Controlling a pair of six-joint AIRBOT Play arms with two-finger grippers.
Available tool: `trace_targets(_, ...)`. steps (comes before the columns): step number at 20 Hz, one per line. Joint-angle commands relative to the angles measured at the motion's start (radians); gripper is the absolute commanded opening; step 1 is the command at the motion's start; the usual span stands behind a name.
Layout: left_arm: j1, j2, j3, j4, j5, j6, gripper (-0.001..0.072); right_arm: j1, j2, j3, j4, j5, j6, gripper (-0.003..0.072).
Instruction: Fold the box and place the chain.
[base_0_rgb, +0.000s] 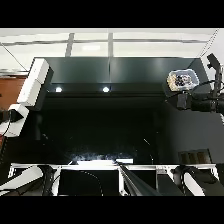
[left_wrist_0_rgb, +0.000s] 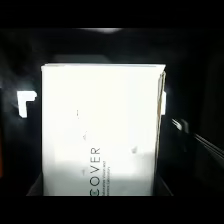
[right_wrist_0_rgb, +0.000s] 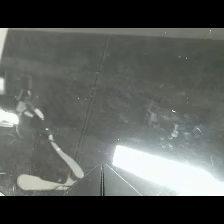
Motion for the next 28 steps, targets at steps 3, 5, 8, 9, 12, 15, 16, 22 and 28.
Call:
trace_targets(3,-0.064,-0.053,0.001,-0.037,0.118,0.042,0.0183,0.001,0.001,0.001,0.000,-0.003,0.014,0.0016)
trace_targets(5,-0.095,-0.077,0.001,-0.028,0.137,0.042,0.0183,0.001,0.001,0.001,0.000,-0.002,0.031,0.0017)
trace_targets(8,-0.108,-0.098,0.001,-0.021,0.181,0.038,0.0184,0.001,0.001,0.001,0.002,-0.001,0.050,0.0017)
trace_targets(9,-0.108,-0.101,0.001,-0.019,0.182,0.039,0.0270,0.001,0.001,0.001,0.002,-0.002,0.050,0.0017)
trace_targets(12,-0.108,-0.102,0.001,0.001,0.189,0.035,0.0450,0.001,0.001,0.001,0.002,-0.002,0.050,0.0017)
trace_targets(15,-0.108,-0.086,0.005,-0.005,0.174,-0.058,0.0711,0.001,0.001,0.001,0.003,-0.002,0.053,0.0016)
trace_targets(16,-0.108,-0.069,0.012,0.003,0.155,-0.088,0.0711,0.001,0.001,0.001,0.003,-0.002,0.052,0.0016)
trace_targets(22,-0.140,0.119,0.080,0.000,-0.007,-0.288,0.0710,0.086,0.002,0.061,-0.086,0.031,0.053,0.0015)
trace_targets(28,-0.167,0.356,0.158,-0.035,-0.024,-0.541,0.0025,0.209,0.077,0.201,-0.373,0.154,0.168,0.0015)
